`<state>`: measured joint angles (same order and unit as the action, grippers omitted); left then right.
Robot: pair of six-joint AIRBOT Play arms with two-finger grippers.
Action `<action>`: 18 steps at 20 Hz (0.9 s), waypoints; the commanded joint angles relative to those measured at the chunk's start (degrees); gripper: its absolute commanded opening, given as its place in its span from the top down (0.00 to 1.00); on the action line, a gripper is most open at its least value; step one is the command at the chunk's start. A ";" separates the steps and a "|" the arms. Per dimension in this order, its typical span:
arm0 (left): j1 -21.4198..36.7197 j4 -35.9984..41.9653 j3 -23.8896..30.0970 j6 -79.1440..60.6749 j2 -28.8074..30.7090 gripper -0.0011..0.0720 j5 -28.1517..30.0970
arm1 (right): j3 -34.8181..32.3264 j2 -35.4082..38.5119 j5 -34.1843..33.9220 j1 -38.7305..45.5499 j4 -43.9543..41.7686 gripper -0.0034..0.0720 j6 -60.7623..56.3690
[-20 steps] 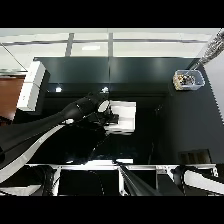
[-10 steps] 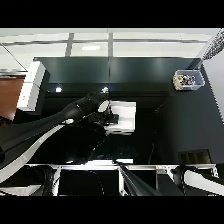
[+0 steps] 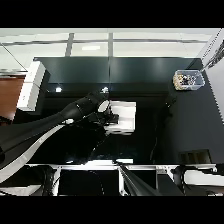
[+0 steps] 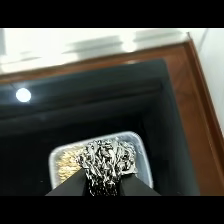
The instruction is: Fold the box and place the chain.
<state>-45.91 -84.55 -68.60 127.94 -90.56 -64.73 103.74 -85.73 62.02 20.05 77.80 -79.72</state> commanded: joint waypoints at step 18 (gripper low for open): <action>-0.02 0.00 -0.02 -0.02 -0.02 0.94 0.15 | 0.87 -17.90 0.26 2.32 0.33 0.93 -4.39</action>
<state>-45.93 -84.55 -68.60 127.94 -90.56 -64.58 104.55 -100.62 62.87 22.35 79.02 -82.78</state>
